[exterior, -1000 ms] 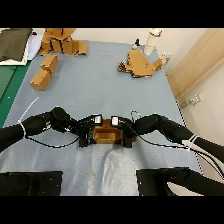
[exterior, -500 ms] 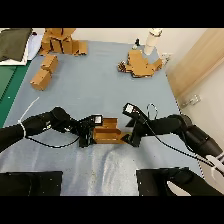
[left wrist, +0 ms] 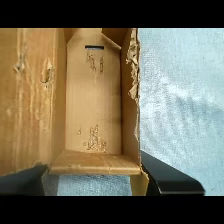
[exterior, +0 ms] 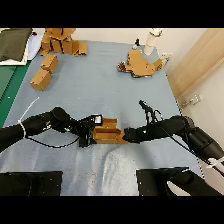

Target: Fold the box.

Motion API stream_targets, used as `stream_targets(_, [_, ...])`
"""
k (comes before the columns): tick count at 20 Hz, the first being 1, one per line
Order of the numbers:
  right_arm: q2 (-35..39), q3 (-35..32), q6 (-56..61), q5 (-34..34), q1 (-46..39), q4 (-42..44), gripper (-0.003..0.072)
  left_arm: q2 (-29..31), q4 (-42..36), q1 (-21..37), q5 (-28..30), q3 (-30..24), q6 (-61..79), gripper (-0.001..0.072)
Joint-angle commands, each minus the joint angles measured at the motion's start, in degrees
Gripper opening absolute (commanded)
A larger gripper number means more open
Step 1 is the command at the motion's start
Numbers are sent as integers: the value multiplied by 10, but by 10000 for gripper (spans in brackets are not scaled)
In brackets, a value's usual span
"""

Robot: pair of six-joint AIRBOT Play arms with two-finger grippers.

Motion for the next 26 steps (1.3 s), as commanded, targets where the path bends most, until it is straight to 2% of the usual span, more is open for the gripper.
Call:
stream_targets(1, [-26,10,14,64,1,102,4,0,0,1,0,0,0,455])
stream_targets(6, [-119,99,-79,75,-11,109,3,0,0,1,0,0,0,455])
stream_targets(9, [-213,172,-121,50,-43,109,3,0,0,1,-1,0,0,455])
stream_targets(11, [-274,195,-149,46,-58,109,2,0,0,1,0,0,0,455])
stream_targets(16, [-353,196,-178,42,-45,109,0,0,0,1,0,0,0,455])
stream_targets(20, [-370,193,-190,72,-21,101,0,0,0,1,0,0,0,455])
stream_targets(26, [-371,176,-210,69,-20,99,-1,0,0,1,0,0,0,455])
